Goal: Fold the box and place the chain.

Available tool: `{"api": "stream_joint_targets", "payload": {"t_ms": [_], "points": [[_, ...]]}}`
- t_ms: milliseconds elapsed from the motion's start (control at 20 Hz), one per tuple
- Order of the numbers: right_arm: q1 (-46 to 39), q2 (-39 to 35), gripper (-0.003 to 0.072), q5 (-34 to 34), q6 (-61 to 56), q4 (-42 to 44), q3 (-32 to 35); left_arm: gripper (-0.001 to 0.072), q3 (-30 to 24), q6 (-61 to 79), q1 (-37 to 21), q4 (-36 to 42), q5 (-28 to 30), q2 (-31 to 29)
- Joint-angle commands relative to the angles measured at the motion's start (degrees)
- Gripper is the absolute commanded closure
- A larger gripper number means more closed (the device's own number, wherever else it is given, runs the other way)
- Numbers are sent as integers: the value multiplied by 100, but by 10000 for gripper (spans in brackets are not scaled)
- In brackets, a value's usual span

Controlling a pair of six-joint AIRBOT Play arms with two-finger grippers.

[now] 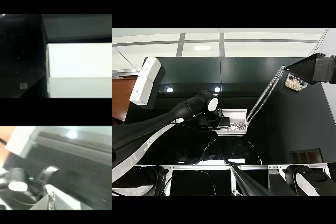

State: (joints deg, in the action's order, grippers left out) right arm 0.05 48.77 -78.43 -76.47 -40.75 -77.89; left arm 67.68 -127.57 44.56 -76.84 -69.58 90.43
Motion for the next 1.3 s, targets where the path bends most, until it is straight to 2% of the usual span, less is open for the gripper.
{"api": "stream_joint_targets", "payload": {"t_ms": [0,550,850,1050,1250], "points": [[7,-17,668,-28,166,774,-7,677,0,2,2,0,2,4],[7,-17,668,-101,603,2769,-7,677,0,2,2,0,0,4],[11,-11,668,-85,688,2977,-4,677,0,2,2,0,9,4],[382,-2,668,-33,688,2594,0,677,0,2,2,0,9,4],[990,0,668,0,376,695,160,677,0,2,2,0,2,4]]}}
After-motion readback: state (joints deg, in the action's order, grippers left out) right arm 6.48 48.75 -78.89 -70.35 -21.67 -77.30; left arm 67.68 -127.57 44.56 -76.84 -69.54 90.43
